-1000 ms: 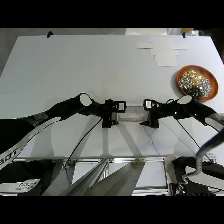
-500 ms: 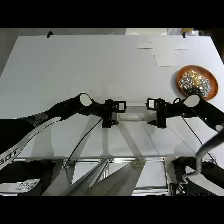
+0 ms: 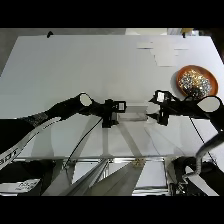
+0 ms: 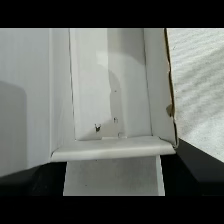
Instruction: Fold the box and place the chain.
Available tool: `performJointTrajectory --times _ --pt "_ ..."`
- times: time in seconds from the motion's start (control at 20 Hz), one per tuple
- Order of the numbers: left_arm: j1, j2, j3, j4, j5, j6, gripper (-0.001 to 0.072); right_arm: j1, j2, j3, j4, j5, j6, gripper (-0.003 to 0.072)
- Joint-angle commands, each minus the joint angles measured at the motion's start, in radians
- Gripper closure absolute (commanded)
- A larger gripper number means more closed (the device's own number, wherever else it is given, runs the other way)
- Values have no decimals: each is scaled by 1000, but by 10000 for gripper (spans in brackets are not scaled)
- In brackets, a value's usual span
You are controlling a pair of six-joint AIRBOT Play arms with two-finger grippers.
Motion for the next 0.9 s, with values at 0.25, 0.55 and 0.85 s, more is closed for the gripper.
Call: performJointTrajectory --times 0.25,0.55,0.85 --pt "1 1 0 0 0 0 647 1 -31 1 137 4 4 608" --pt "1 1 0 0 0 0 647 1 -102 1 153 -101 5 324" --pt "1 0 0 0 0 0 647 1 6 2 180 -161 5 271"
